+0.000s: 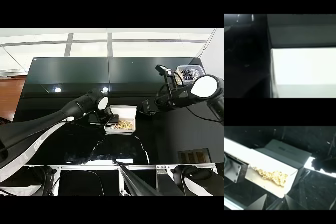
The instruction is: Fold the box and place the chain.
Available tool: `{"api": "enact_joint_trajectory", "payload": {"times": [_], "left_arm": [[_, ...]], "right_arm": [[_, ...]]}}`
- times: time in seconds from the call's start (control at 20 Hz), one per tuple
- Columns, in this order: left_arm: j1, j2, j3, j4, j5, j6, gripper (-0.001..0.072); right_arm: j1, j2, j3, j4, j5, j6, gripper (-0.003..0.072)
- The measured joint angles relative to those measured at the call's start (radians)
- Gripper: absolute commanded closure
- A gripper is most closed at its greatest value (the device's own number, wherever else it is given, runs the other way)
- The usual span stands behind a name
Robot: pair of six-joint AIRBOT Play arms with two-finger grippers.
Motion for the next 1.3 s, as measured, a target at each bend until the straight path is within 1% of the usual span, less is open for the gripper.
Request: {"api": "enact_joint_trajectory", "payload": {"times": [0.05, 0.15, 0.25, 0.35, 0.4, 0.5, 0.6, 0.65, 0.7, 0.8, 0.9, 0.95, 1.0, 1.1, 1.2, 1.3], "left_arm": [[-0.002, 0.007, 0.005, 0.0, 0.0, -0.008, 0.0139], [-0.005, 0.039, 0.013, 0.013, -0.001, -0.014, 0.0139], [-0.01, 0.102, 0.013, 0.059, -0.014, -0.013, 0.0139], [-0.013, 0.192, -0.01, 0.136, -0.055, -0.008, 0.0139], [-0.007, 0.248, -0.037, 0.174, -0.069, -0.006, 0.0139], [0.04, 0.371, -0.135, 0.25, -0.081, -0.003, 0.0139], [0.147, 0.497, -0.275, 0.254, -0.053, 0.0, 0.0145], [0.223, 0.551, -0.357, 0.208, -0.006, 0.031, 0.0149], [0.304, 0.596, -0.436, 0.121, 0.049, 0.105, 0.0148], [0.431, 0.646, -0.557, -0.126, 0.144, 0.347, 0.0148], [0.528, 0.665, -0.644, -0.37, 0.193, 0.686, 0.0142], [0.56, 0.665, -0.675, -0.487, 0.205, 0.888, 0.0007], [0.581, 0.663, -0.699, -0.589, 0.202, 1.098, -0.0008], [0.586, 0.647, -0.729, -0.726, 0.197, 1.505, -0.0008], [0.556, 0.631, -0.747, -0.812, 0.193, 1.891, -0.0008], [0.513, 0.618, -0.752, -0.837, 0.229, 2.143, -0.0008]], "right_arm": [[-0.005, 0.001, 0.0, -0.006, 0.005, -0.002, 0.0444], [-0.01, 0.003, 0.0, -0.009, 0.012, -0.003, 0.0443], [-0.013, 0.004, 0.0, -0.016, 0.019, -0.006, 0.0444], [-0.014, 0.005, 0.0, -0.032, 0.022, -0.006, 0.0443], [-0.014, 0.005, 0.0, -0.037, 0.023, -0.006, 0.0443], [-0.014, 0.005, 0.0, -0.053, 0.024, -0.006, 0.0444], [-0.014, 0.005, 0.0, -0.065, 0.023, -0.006, 0.0444], [-0.014, 0.005, 0.0, -0.068, 0.021, -0.006, 0.0444], [-0.014, 0.005, 0.0, -0.07, 0.019, -0.006, 0.0444], [-0.014, 0.005, 0.0, -0.076, 0.013, -0.006, 0.0444], [-0.014, 0.005, 0.0, -0.077, 0.006, -0.006, 0.0444], [-0.014, 0.005, 0.0, -0.079, 0.002, -0.006, 0.0444], [-0.014, 0.005, 0.0, -0.08, 0.002, -0.006, 0.0444], [-0.014, 0.005, 0.0, -0.08, -0.002, -0.006, 0.0444], [-0.014, 0.005, 0.0, -0.081, -0.006, -0.005, 0.0444], [-0.014, 0.005, 0.0, -0.08, -0.01, 0.001, 0.0444]]}}
